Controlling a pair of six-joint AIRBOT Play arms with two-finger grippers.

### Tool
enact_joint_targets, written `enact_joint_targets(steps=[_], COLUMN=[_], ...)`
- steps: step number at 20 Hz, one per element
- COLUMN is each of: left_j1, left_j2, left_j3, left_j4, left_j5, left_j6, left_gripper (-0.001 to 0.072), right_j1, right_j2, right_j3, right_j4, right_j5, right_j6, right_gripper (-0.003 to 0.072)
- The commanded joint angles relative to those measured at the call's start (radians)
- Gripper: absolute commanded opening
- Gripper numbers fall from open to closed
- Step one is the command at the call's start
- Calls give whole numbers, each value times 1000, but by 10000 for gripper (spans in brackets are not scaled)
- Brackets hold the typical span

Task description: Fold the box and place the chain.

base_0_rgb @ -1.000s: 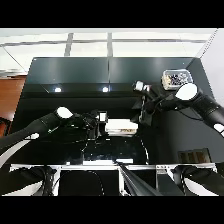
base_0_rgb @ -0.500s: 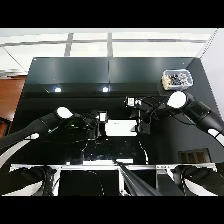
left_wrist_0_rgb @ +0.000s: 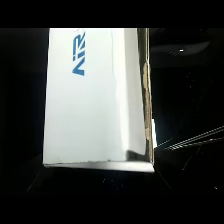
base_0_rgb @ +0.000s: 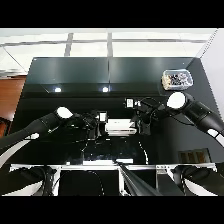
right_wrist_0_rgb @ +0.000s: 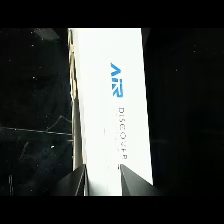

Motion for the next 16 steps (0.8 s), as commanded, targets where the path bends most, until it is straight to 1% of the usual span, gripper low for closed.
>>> enact_joint_targets(steps=[1, 14, 15, 16], left_j1=[0, 0, 0, 0], left_j2=[-1, -1, -1, -1], left_j3=[0, 0, 0, 0], left_j4=[0, 0, 0, 0], left_j5=[0, 0, 0, 0], left_j6=[1, 1, 1, 0], left_gripper=[285, 285, 285, 285], right_j1=[0, 0, 0, 0], right_j2=[1, 0, 0, 0], right_j3=[0, -31, -31, -31], right_j4=[-4, -3, -2, -2], right_j5=[2, 13, 13, 13], right_j6=[2, 3, 3, 3], right_gripper=[237, 242, 311, 328])
